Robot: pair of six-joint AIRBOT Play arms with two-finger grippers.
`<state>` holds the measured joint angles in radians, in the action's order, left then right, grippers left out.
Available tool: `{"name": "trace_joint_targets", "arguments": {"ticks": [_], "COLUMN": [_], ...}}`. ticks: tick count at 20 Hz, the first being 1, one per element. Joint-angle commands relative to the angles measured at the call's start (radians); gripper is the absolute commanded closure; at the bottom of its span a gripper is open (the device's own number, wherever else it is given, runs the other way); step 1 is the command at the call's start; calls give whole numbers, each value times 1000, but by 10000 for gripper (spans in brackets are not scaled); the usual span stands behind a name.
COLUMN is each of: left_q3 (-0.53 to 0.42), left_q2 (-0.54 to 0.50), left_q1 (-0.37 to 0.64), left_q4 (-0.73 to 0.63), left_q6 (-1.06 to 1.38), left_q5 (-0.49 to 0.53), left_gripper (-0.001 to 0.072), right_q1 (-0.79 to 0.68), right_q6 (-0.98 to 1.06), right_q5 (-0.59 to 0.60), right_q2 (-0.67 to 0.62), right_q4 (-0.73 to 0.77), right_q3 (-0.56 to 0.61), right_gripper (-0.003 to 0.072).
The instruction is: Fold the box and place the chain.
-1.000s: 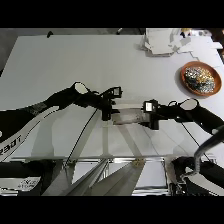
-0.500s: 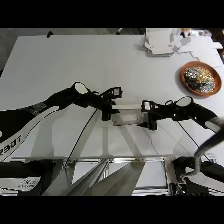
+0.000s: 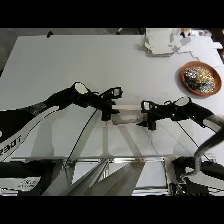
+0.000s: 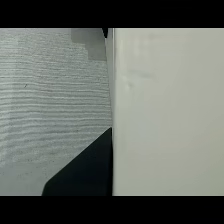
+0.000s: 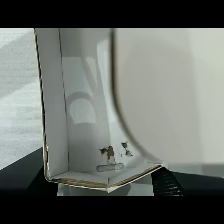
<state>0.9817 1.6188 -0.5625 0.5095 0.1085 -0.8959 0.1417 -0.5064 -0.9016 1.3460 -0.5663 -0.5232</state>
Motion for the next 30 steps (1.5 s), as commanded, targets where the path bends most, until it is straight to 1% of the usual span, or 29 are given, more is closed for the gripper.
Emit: {"name": "trace_joint_targets", "arguments": {"ticks": [1, 22, 23, 24, 25, 26, 28, 30], "left_q3": [-1, 0, 0, 0, 0, 0, 0, 0], "left_q2": [0, -2, -5, -11, -23, -38, -81, -132], "left_q1": [0, 1, 3, 3, 3, 4, 12, 22], "left_q4": [0, 2, 7, 26, 55, 76, 174, 315], "left_q6": [0, -1, -1, -1, -5, -34, -119, -249], "left_q5": [2, 2, 2, 1, 2, 2, 1, -21], "left_gripper": [699, 699, 687, 519, 241, 184, 184, 182], "right_q1": [0, 0, 0, 0, 0, 0, 0, 0], "right_q6": [1, 1, 1, 1, 1, 1, 1, 1], "right_q5": [-1, -3, -3, -3, -3, -3, -3, -3], "right_q2": [3, 3, 3, 3, 3, 3, 3, 3], "right_q4": [-10, -14, -13, -13, -13, -13, -13, -13], "right_q3": [1, 1, 1, 1, 1, 1, 1, 1], "right_gripper": [282, 282, 282, 282, 282, 282, 282, 282]}}
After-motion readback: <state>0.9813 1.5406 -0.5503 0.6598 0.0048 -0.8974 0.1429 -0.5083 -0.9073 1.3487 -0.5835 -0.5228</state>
